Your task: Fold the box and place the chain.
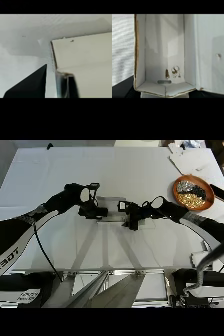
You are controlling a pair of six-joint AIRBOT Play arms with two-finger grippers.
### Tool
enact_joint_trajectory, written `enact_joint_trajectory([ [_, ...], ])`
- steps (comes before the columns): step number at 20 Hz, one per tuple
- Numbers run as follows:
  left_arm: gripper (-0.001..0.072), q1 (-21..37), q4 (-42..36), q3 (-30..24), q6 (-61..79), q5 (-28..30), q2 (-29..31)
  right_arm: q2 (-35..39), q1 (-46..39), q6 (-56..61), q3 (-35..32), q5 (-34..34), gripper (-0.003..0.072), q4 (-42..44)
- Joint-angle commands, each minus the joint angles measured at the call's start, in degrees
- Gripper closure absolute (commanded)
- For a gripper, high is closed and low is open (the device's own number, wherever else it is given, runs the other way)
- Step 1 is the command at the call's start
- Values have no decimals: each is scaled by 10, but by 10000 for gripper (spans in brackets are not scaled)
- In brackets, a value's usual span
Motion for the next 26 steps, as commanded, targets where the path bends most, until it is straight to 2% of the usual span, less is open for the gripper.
enact_joint_trajectory([
  [1,432,-27,39,0,-40,23,-1,0,0,0,0,1,388,0],
  [3,436,-37,51,0,-71,27,-1,0,0,0,0,0,388,0],
  [4,511,-40,56,0,-85,24,-1,0,0,0,0,1,388,0],
  [5,552,-43,59,0,-86,19,-1,0,0,0,0,1,388,0],
  [10,555,-62,61,1,-96,16,-17,0,0,0,0,1,388,0],
  [11,587,-64,61,1,-96,16,-20,0,0,0,0,1,388,0],
  [12,697,-64,62,1,-96,17,-21,0,0,0,0,1,388,0],
  [23,703,-64,78,1,-93,17,-20,0,0,0,0,1,388,0],
  [26,701,-63,78,1,-91,38,-10,0,0,0,0,1,388,0],
])
